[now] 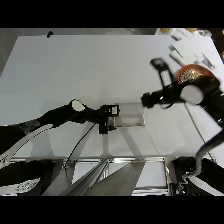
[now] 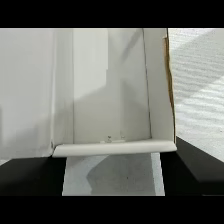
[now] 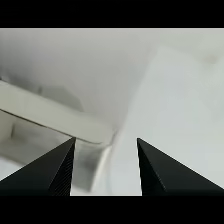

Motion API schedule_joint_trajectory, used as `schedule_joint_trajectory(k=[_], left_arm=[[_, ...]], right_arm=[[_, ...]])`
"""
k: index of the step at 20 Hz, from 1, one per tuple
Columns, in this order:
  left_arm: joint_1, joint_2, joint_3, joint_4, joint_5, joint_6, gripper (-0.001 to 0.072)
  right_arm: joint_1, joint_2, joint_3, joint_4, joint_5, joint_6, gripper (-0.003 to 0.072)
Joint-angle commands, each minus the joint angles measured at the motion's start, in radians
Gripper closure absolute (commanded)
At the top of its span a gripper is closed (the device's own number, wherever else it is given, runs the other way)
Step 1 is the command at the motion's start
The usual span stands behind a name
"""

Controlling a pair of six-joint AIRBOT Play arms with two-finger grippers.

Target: Fold the box and place the chain.

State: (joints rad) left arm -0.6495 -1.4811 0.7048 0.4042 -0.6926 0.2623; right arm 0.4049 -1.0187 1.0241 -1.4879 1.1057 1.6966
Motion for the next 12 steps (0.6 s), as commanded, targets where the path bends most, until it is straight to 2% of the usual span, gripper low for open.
schedule_joint_trajectory(k=[1, 2, 3, 7, 12], left_arm=[[0.0, 0.001, 0.0, 0.0, 0.0, 0.0, 0.0388], [0.0, 0.001, 0.0, 0.0, 0.0, 0.0, 0.0388], [0.0, 0.001, 0.0, 0.0, 0.0, 0.0, 0.0388], [0.0, 0.001, 0.0, 0.0, 0.0, 0.0, 0.0388], [0.0, 0.001, 0.0, 0.0, 0.0, 0.0, 0.0388]], right_arm=[[-0.247, -0.048, 0.185, -0.005, 0.021, -0.154, 0.0349], [-0.327, -0.08, 0.2, -0.004, 0.002, -0.165, 0.0424], [-0.391, -0.108, 0.2, -0.005, -0.025, -0.166, 0.0441], [-0.587, -0.254, 0.2, -0.004, -0.122, -0.215, 0.0441], [-0.693, -0.427, 0.2, -0.005, -0.18, -0.259, 0.0442]])
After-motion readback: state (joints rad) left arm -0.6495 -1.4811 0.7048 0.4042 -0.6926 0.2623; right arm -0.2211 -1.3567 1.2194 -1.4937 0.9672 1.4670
